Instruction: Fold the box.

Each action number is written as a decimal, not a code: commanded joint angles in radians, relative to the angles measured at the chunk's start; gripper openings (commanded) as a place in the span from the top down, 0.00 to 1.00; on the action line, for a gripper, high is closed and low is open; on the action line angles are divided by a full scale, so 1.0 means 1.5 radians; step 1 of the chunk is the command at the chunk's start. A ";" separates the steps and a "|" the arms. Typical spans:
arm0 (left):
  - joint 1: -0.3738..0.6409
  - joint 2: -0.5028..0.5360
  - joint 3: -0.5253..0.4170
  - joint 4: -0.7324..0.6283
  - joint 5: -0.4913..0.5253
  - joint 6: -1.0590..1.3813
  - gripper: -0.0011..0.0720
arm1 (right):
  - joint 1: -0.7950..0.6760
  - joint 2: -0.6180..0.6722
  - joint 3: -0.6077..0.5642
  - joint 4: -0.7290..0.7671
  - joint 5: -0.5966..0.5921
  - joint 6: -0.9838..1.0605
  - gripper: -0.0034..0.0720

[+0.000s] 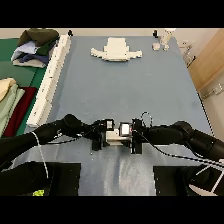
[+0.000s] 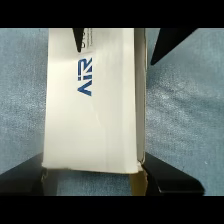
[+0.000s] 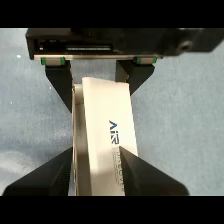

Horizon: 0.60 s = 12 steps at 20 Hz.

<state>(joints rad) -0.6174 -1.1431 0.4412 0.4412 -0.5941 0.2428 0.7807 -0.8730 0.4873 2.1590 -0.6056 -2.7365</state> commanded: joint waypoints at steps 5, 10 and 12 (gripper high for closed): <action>0.000 -0.001 0.000 0.000 0.000 0.000 0.41 | 0.004 -0.006 0.001 -0.036 0.027 -0.004 0.57; 0.000 -0.001 0.000 0.000 0.000 0.000 0.41 | 0.004 0.009 0.001 -0.036 0.027 -0.004 0.60; 0.000 -0.001 0.000 0.000 0.000 0.000 0.41 | 0.004 0.009 0.001 -0.036 0.027 -0.004 0.60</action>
<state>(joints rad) -0.6174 -1.1431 0.4412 0.4408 -0.5938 0.2409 0.7853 -0.8642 0.4881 2.1078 -0.5682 -2.7419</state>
